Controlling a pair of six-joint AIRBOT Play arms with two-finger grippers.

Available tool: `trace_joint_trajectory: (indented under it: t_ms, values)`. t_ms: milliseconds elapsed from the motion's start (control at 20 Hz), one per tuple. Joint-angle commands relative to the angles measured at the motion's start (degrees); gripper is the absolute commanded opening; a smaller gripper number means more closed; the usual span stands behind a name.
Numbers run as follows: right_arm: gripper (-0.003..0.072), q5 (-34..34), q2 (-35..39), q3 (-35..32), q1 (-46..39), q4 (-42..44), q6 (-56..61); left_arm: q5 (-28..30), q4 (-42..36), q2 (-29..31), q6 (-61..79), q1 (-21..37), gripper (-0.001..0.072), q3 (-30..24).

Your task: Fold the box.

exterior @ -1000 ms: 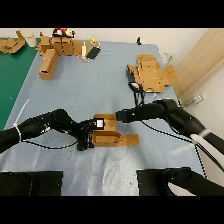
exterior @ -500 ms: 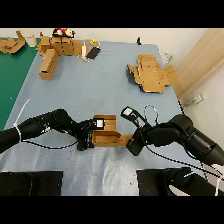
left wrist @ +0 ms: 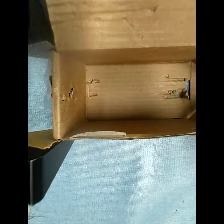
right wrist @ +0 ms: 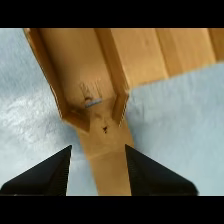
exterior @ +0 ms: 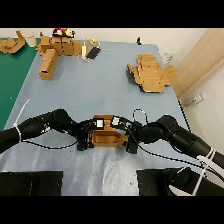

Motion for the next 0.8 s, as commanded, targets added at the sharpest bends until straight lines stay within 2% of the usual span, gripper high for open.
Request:
trace_joint_trajectory:
  t_ms: [0, 250, 300, 350, 400, 450, 600, 750]
  values:
    - [0.0499, 6.36, -1.01, 0.04, 0.04, 2.69, -9.16, 0.02, 0.02, -0.04, 0.00, -0.04, 0.0424, -0.02]
    - [0.0494, 6.64, -1.55, 0.04, 0.04, 6.95, -14.45, 0.00, 0.02, -0.04, 0.02, -0.04, 0.0424, -0.02]
    - [0.0424, 6.38, -1.66, 0.04, 0.07, 7.85, -15.28, 0.00, 0.02, -0.04, 0.00, -0.04, 0.0424, -0.02]
    - [0.0317, 6.12, -1.75, 0.04, 0.11, 8.28, -15.37, 0.00, 0.02, -0.04, 0.00, -0.04, 0.0424, -0.02]
    - [0.0279, 6.12, -1.75, 0.04, 0.37, 8.20, -15.37, 0.00, 0.02, -0.04, 0.00, -0.04, 0.0424, -0.02]
    - [0.0276, 6.12, -1.75, 0.04, 0.39, 8.44, -15.78, 0.02, 0.02, -0.04, 0.00, -0.04, 0.0424, -0.02]
    - [0.0154, 6.16, -1.75, 0.04, 0.39, 8.57, -16.35, 0.02, 0.02, -0.04, 0.00, -0.04, 0.0424, -0.02]
    - [0.0154, 6.29, -1.90, 0.04, 0.39, 9.51, -17.51, 0.02, 0.02, -0.04, 0.00, -0.07, 0.0424, -0.02]
